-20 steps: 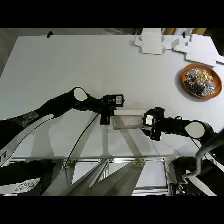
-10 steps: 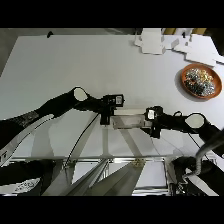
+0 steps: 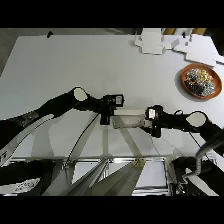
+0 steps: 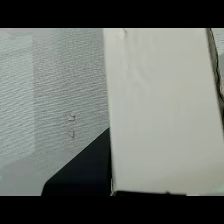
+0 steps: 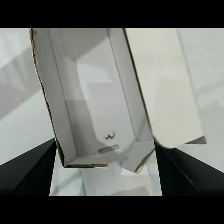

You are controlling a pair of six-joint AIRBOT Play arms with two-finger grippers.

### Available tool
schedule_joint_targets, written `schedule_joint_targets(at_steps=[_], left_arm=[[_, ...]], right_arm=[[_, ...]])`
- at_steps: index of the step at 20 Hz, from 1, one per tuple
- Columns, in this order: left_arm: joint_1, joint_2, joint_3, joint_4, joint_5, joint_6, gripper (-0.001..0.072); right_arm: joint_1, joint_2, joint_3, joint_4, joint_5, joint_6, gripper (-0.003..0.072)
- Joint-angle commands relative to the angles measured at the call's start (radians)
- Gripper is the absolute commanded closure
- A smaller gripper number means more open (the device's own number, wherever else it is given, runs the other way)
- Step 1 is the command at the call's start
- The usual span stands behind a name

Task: Fold the box and place the chain.

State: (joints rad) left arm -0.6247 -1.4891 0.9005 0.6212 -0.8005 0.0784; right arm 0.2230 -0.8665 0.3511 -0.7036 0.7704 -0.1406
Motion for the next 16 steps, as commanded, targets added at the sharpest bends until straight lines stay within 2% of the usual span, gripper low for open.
schedule_joint_targets(at_steps=[1,11,16], left_arm=[[0.000,0.001,0.001,0.000,0.000,0.000,0.0700],[0.000,0.001,0.001,0.000,0.000,0.000,0.0700],[0.000,0.001,0.001,0.000,0.000,0.000,0.0700]], right_arm=[[0.000,0.001,0.017,0.002,0.000,0.001,0.0024],[-0.002,0.001,0.016,-0.060,0.001,0.058,0.0024],[-0.022,-0.018,0.016,-0.019,-0.008,0.008,0.0024]])
